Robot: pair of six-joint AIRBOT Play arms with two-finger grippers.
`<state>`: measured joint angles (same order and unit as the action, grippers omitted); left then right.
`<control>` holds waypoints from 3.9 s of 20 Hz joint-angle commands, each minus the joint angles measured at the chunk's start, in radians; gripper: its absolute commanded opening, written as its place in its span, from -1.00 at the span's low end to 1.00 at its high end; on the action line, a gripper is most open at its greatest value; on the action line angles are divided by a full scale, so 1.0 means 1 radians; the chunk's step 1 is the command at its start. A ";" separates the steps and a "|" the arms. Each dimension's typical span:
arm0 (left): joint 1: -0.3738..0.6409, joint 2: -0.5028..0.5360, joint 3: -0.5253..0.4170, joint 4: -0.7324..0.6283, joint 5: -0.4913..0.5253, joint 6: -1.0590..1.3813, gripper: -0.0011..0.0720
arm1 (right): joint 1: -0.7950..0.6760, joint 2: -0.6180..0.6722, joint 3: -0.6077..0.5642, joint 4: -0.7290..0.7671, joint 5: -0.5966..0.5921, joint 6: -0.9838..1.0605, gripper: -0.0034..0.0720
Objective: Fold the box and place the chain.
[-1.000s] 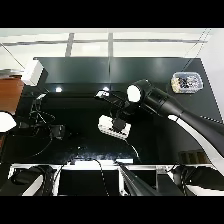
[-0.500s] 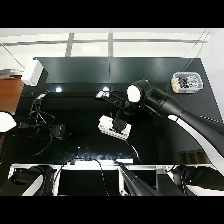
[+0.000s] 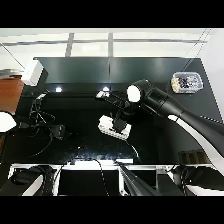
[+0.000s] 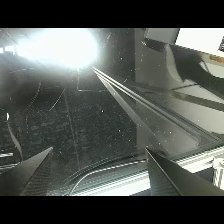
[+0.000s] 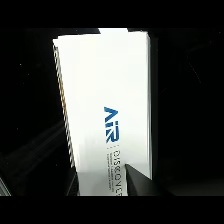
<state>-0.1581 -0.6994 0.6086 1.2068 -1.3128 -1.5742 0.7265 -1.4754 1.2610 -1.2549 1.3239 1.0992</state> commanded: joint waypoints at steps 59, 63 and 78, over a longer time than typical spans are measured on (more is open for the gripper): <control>0.000 -0.121 0.067 -0.183 0.153 0.430 0.92 | -0.143 0.497 -0.681 0.831 -0.566 0.337 -0.85; -0.046 -0.241 0.191 -0.289 0.114 0.827 0.92 | -0.354 0.641 -0.681 0.729 -0.442 0.319 -0.85; -0.442 -0.542 0.220 -0.501 0.359 1.699 0.97 | -0.708 0.669 -0.681 0.524 -0.264 0.321 -0.85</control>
<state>-0.5827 -1.2106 0.8272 0.7418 -0.9668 0.0784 0.0292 -0.8074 0.5797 -0.7090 1.0595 1.4197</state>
